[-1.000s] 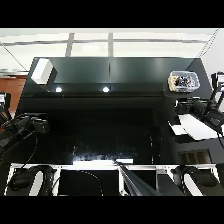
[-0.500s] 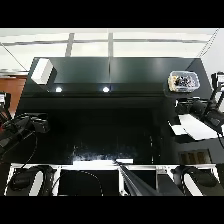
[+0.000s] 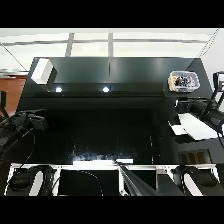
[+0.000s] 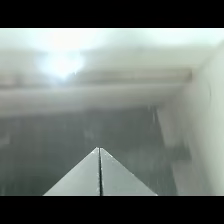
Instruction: Fold the box and place the chain.
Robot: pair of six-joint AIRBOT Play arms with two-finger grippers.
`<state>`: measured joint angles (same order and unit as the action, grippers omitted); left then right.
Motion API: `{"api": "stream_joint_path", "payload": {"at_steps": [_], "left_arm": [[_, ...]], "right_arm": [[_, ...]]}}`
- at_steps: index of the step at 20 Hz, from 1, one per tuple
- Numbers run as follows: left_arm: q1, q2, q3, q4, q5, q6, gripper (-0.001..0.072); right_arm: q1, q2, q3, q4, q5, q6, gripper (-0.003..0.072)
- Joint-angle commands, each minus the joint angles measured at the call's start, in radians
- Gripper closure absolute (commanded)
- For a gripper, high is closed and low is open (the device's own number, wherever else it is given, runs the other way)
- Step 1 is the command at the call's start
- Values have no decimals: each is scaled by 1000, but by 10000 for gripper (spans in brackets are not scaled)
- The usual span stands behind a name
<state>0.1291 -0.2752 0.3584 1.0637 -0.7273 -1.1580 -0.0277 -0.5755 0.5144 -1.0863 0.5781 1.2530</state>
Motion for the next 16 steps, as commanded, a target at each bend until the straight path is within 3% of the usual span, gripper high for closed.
{"api": "stream_joint_path", "payload": {"at_steps": [1, 5, 6, 7, 8, 10, 12, 14, 16], "left_arm": [[-1, 0, 0, -37, 127, -1, 684], [-2, -26, -5, -149, 214, 0, 668], [-6, -49, -4, -193, 223, 11, 402], [-22, -80, -4, -217, 221, 38, -5], [-48, -112, -2, -216, 199, 38, -6], [-114, -176, 19, -213, 106, 106, -6], [-188, -247, 48, -169, 71, 111, -6], [-232, -334, 106, -71, 52, 14, -4], [-242, -443, 196, 111, -14, -160, -3]], "right_arm": [[0, 1, 0, 65, -120, 0, 674], [-2, 1, 0, 73, -242, 0, 658], [-13, -4, 0, 45, -289, 1, 368], [-43, -19, 0, 37, -312, 9, -34], [-80, -42, 10, 36, -277, 7, -34], [-153, -111, 53, 11, -78, 16, -34], [-248, -215, 123, -171, 1, 132, -34], [-403, -360, 281, -344, 71, 240, -34], [-584, -525, 472, -366, 160, 250, -34]]}}
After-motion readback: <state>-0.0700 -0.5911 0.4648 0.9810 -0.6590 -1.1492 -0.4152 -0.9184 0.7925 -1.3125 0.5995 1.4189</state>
